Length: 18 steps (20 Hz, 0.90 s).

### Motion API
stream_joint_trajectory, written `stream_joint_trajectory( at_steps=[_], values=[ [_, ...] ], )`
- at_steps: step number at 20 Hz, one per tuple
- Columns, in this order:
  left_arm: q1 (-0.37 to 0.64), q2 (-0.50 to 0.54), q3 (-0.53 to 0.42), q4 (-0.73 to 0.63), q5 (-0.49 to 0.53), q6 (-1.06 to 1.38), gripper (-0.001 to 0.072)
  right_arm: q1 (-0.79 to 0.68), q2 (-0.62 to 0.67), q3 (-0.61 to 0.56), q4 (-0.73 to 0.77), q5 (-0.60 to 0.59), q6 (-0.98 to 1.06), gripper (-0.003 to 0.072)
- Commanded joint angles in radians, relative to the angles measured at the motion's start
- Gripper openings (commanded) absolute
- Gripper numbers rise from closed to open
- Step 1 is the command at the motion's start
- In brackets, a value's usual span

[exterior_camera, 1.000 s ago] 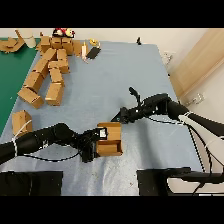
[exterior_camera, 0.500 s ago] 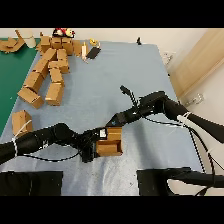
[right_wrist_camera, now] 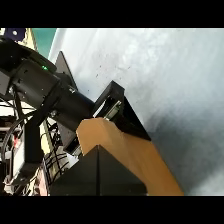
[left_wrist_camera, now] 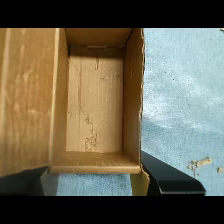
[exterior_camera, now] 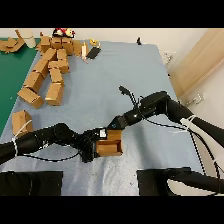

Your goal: Fold the box.

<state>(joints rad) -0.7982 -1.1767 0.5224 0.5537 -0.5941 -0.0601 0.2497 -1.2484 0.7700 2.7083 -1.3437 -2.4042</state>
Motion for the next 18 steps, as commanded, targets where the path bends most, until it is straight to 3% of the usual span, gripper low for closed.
stream_joint_trajectory(
  at_steps=[1,7,14,18],
  values=[
    [0.0,0.0,0.0,0.0,0.0,0.0,0.0451,0.002,0.04,-0.082,-0.006,0.004,-0.026,0.0002],
    [0.0,0.0,0.0,0.0,0.0,0.0,0.0451,0.002,0.158,-0.29,-0.005,0.103,-0.088,0.0003],
    [0.0,0.0,0.0,0.0,0.0,0.0,0.0451,0.002,0.336,-0.289,-0.083,0.252,-0.091,0.0003],
    [0.0,0.0,0.0,0.0,0.0,0.0,0.0451,0.062,0.384,-0.29,-0.129,0.256,-0.091,0.0003]
  ],
)
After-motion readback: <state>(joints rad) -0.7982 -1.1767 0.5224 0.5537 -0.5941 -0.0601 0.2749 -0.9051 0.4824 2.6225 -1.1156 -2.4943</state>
